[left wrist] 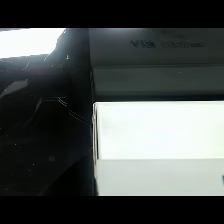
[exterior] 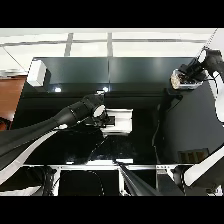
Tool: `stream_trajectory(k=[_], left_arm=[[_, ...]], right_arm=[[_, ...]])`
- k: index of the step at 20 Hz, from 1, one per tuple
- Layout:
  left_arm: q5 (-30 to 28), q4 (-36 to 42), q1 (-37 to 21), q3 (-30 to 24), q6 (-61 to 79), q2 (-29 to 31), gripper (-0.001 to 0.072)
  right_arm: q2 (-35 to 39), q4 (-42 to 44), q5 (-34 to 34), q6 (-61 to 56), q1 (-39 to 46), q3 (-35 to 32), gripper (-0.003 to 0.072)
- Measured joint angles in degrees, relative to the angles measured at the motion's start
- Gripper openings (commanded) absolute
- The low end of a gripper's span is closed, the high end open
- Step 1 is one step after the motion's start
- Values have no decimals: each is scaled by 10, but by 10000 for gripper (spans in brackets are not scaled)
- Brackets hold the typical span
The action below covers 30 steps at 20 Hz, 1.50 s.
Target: Fold the box and place the chain.
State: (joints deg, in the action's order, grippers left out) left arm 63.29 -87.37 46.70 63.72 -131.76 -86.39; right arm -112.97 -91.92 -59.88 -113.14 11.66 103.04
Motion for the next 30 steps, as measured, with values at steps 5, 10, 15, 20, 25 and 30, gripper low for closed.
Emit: stream_trajectory(k=[5,10,15,20,25,30], left_arm=[[0,0,0,0,0,0,24],[-1,0,0,0,0,0,24],[-2,0,0,0,0,0,24],[-2,0,0,0,0,0,24],[-2,0,0,0,0,0,24],[-2,0,0,0,0,0,24]], right_arm=[[22,12,-33,64,1,33,13],[140,25,-89,157,0,45,11],[298,64,-122,209,-4,31,8],[438,102,-151,230,-33,20,8],[545,140,-227,234,-108,-28,9],[586,222,-297,236,-198,-130,9]])
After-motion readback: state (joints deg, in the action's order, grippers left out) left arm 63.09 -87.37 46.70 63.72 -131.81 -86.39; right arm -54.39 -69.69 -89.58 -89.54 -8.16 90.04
